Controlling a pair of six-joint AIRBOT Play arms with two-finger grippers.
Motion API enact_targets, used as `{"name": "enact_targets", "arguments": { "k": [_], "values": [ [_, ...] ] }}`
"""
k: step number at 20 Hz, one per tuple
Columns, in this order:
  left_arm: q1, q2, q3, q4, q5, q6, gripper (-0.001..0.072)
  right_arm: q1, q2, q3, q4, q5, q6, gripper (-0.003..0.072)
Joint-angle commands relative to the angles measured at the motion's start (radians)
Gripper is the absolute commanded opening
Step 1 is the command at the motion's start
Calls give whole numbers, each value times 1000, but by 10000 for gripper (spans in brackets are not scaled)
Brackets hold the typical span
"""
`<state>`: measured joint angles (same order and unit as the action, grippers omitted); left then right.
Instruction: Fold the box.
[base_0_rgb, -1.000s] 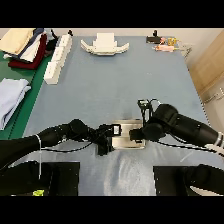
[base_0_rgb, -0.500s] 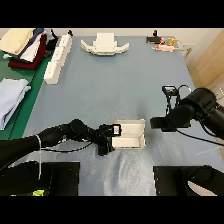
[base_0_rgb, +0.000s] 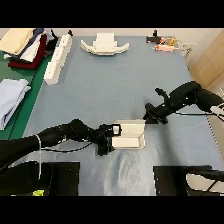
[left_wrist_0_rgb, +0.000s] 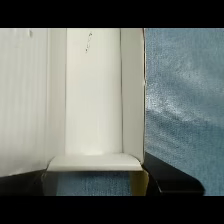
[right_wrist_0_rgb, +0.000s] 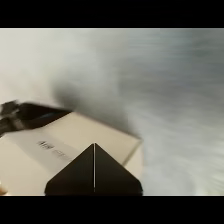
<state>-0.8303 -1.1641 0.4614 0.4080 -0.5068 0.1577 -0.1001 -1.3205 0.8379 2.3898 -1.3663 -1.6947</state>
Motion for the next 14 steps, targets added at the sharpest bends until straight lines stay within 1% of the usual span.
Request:
{"name": "enact_targets", "arguments": {
  "k": [1,5,8,10,12,14],
  "values": [
    [1,0,1,0,1,0,513,-27,-87,29,185,-119,-157,4],
    [1,0,1,0,0,0,513,35,-64,28,166,-188,-299,4],
    [1,0,1,0,1,0,513,106,-8,5,138,-166,-385,5],
    [1,0,1,0,0,0,513,153,57,-48,135,-86,-480,4],
    [1,0,1,0,2,0,513,196,142,-129,135,41,-598,5],
    [1,0,1,0,1,0,513,240,239,-221,135,187,-667,5]
  ]
}}
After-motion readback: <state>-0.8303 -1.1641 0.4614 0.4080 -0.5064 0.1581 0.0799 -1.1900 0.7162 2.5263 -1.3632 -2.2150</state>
